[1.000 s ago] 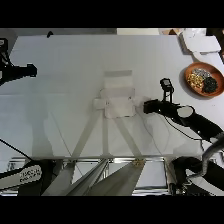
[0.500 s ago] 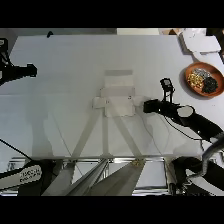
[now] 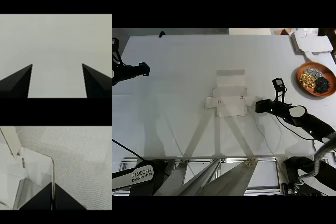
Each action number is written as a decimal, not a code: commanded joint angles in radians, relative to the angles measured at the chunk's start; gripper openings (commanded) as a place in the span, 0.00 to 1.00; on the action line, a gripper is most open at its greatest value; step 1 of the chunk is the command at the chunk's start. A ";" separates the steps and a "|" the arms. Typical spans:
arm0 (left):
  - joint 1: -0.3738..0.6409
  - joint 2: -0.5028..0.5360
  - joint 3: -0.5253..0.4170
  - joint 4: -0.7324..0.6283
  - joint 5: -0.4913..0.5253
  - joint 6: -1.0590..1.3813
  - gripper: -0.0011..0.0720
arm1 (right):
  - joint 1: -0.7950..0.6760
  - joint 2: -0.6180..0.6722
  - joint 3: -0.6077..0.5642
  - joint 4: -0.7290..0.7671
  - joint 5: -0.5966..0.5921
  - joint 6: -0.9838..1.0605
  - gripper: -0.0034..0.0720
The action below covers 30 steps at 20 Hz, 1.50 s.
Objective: Fold the box and place the chain.
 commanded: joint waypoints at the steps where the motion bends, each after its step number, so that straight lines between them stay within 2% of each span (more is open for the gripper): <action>1: -0.003 -0.004 0.000 -0.139 -0.034 -0.020 0.97 | 0.001 -0.001 0.000 0.000 0.001 0.000 0.06; 3: -0.030 -0.004 0.000 -0.132 -0.101 0.039 0.95 | 0.001 -0.001 0.000 0.000 0.000 0.001 0.06; 5: -0.086 -0.004 0.000 -0.134 -0.217 0.175 0.72 | 0.001 -0.001 0.000 0.000 0.001 0.001 0.06; 6: -0.120 -0.004 0.000 -0.135 -0.258 0.225 0.69 | 0.001 -0.001 0.000 0.000 0.001 0.000 0.06; 10: -0.268 0.018 0.014 -0.135 -0.287 0.301 0.69 | 0.001 -0.001 0.000 0.000 0.000 0.000 0.06; 13: -0.338 0.010 0.101 -0.137 -0.314 0.350 0.69 | 0.001 -0.001 0.000 0.000 0.000 0.000 0.06; 16: -0.349 -0.043 0.260 -0.168 -0.480 0.349 0.70 | 0.001 -0.001 0.000 0.000 0.001 0.000 0.06; 18: -0.349 -0.101 0.354 -0.215 -0.607 0.352 0.74 | 0.001 -0.001 0.000 0.000 0.000 0.000 0.06; 20: -0.357 -0.178 0.437 -0.260 -0.728 0.377 0.89 | 0.001 -0.001 0.000 0.000 0.000 0.000 0.06; 22: -0.385 -0.267 0.512 -0.265 -0.809 0.376 0.92 | 0.001 -0.001 0.000 -0.001 0.000 0.000 0.06; 24: -0.416 -0.354 0.568 -0.289 -0.857 0.377 0.97 | 0.001 -0.001 0.000 0.000 0.000 0.001 0.06; 26: -0.442 -0.427 0.591 -0.375 -0.855 0.392 0.97 | 0.001 -0.001 0.000 -0.001 0.000 0.000 0.06; 28: -0.464 -0.471 0.594 -0.435 -0.844 0.465 0.97 | 0.001 -0.001 0.000 -0.001 0.000 0.000 0.06; 30: -0.488 -0.488 0.594 -0.437 -0.838 0.498 0.97 | 0.001 -0.001 0.000 -0.001 0.000 0.000 0.06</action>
